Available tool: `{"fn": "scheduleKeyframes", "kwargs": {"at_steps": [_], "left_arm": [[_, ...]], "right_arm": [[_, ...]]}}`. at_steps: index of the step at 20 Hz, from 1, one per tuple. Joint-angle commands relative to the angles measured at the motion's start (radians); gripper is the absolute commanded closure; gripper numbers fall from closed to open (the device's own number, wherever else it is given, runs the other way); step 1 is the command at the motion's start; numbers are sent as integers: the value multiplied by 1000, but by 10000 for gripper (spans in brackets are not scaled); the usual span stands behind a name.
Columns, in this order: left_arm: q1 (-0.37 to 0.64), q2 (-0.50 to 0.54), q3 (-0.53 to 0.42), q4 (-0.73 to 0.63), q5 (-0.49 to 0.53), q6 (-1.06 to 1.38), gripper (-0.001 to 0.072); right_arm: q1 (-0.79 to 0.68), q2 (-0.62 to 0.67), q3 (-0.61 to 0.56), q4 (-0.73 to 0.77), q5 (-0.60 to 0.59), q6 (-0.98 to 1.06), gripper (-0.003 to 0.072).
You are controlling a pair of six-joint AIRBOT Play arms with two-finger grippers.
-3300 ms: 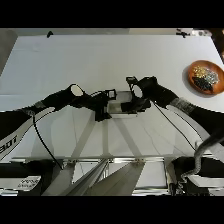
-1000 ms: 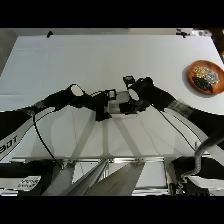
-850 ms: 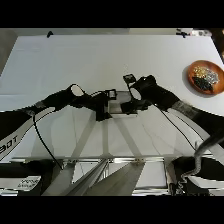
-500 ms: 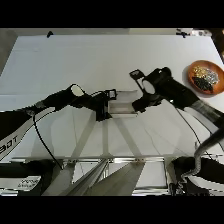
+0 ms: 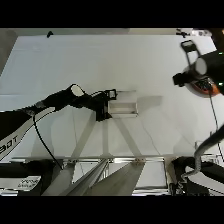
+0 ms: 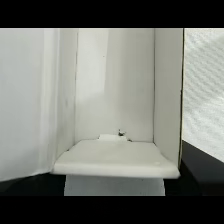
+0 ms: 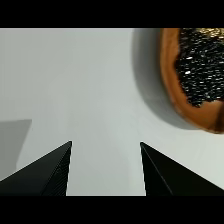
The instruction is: Fold the box and place the chain.
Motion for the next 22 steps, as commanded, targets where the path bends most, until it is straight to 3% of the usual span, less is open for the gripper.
{"fn": "scheduleKeyframes", "kwargs": {"at_steps": [1,7,12,16,17,21,22], "left_arm": [[0,0,0,1,0,0,358],[0,0,0,0,0,0,358],[0,0,0,0,0,0,358],[0,0,0,0,0,0,358],[0,0,0,0,0,0,358],[0,0,0,0,0,0,358],[0,0,0,1,0,0,358]], "right_arm": [[-245,-31,0,1,-225,-11,228],[-465,-187,0,94,-307,-11,246],[-484,-297,0,261,-403,-66,250],[-484,-375,0,382,-463,-63,312],[-484,-385,0,394,-480,-62,367],[-484,-414,0,407,-489,-62,396],[-484,-418,0,407,-487,-62,441]]}}
